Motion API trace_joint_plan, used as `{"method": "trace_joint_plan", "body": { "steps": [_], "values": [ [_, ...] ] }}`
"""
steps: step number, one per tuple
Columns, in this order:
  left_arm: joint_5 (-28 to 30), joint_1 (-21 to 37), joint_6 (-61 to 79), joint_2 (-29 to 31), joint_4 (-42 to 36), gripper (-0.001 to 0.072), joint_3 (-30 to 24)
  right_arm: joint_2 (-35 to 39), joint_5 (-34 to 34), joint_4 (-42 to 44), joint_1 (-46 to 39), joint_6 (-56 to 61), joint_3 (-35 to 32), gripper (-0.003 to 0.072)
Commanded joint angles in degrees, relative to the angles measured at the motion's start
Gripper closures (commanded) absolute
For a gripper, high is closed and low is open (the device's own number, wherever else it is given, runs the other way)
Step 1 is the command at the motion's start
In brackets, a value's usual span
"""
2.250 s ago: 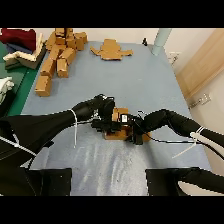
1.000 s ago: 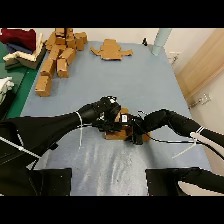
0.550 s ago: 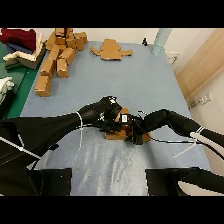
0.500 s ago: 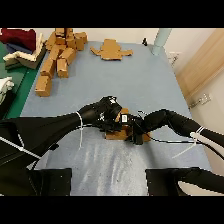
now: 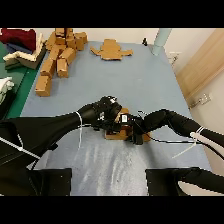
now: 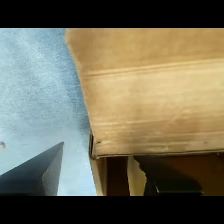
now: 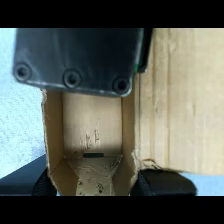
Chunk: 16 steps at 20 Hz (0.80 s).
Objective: Fold the box.
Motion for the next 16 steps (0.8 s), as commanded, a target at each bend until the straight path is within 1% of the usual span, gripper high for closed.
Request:
{"method": "trace_joint_plan", "body": {
  "steps": [1,6,11,14,16],
  "values": [
    [-2.54,0.42,0.11,0.15,-0.83,0.0143,1.79,0.0,0.0,0.04,-0.02,0.07,0.04,0.0146],
    [-5.18,5.29,0.9,0.15,-7.63,0.0143,5.35,0.0,0.0,0.02,-0.02,0.04,0.04,0.0146],
    [-5.27,13.4,7.67,0.13,-21.77,0.0143,5.53,0.0,0.0,0.02,-0.02,0.04,0.04,0.0146],
    [-5.92,17.92,14.58,0.15,-30.29,0.0143,5.53,0.0,0.02,0.02,-0.02,0.04,0.04,0.0146],
    [-7.5,20.37,18.36,0.15,-33.2,0.0143,5.53,0.0,0.0,0.02,-0.02,0.04,0.04,0.0146]
  ]
}}
